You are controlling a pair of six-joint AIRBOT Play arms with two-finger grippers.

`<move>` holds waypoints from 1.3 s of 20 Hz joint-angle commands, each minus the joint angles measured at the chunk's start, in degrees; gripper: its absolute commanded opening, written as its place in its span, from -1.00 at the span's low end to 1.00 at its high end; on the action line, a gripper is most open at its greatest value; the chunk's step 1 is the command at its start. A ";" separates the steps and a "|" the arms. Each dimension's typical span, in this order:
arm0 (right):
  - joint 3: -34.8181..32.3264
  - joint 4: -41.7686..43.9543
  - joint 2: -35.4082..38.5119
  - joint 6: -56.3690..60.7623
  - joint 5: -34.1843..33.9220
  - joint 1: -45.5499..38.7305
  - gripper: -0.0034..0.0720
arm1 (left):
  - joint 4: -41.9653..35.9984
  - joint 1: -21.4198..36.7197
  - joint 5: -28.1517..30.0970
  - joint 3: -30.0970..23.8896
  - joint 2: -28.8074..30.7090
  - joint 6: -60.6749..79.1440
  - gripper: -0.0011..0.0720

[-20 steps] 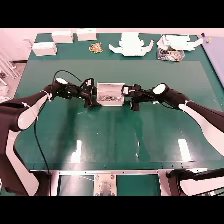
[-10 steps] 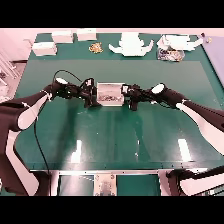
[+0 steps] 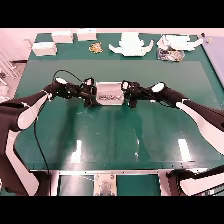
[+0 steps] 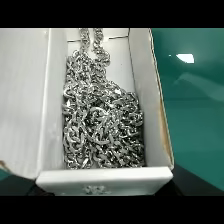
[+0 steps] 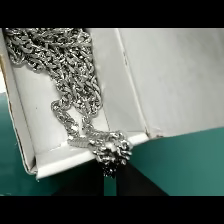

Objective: Fold the box and place the chain.

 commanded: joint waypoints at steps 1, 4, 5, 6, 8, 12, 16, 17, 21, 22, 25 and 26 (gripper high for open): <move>0.13 0.28 1.68 2.54 -0.55 -0.02 -0.91 | 0.09 -0.02 -0.13 0.02 0.04 0.13 0.73; 0.11 -2.58 4.44 5.49 -0.44 -0.02 -0.91 | 0.09 -0.02 -0.11 0.02 0.04 0.13 0.73; 0.11 -4.85 5.07 6.93 -0.13 -0.02 -0.91 | 0.09 -0.02 -0.11 0.02 0.04 0.11 0.73; 0.11 -7.02 5.22 7.80 0.74 -0.02 -0.91 | 0.09 -0.02 -0.13 0.02 0.04 0.11 0.73; -0.15 -10.64 5.22 8.35 3.32 -0.02 -0.91 | 0.09 -0.02 -0.13 0.02 0.04 0.11 0.73; -0.33 -12.90 5.84 14.27 3.30 0.02 -0.91 | 0.09 -0.02 -0.11 0.02 0.04 0.11 0.73; -0.31 -12.83 10.62 16.11 3.30 1.70 -0.91 | 0.09 -0.02 -0.11 0.02 0.04 0.11 0.73; -0.28 -12.63 11.80 16.24 3.28 2.54 -0.91 | 0.09 -0.02 -0.11 0.02 0.04 0.11 0.73; -0.26 -11.08 11.17 14.36 2.03 6.56 -0.91 | 0.09 -0.02 -0.11 0.02 0.04 0.11 0.73; -0.17 -10.58 9.92 13.62 -0.66 7.15 -0.91 | 0.09 -0.02 -0.11 0.02 0.04 0.13 0.73; 1.51 -9.14 7.06 13.38 -2.29 7.26 -0.34 | 0.09 -0.02 -0.13 0.02 0.04 0.11 0.73; 1.73 -9.16 7.13 13.40 -2.25 7.26 -0.17 | 0.09 -0.02 -0.13 0.02 0.04 0.11 0.73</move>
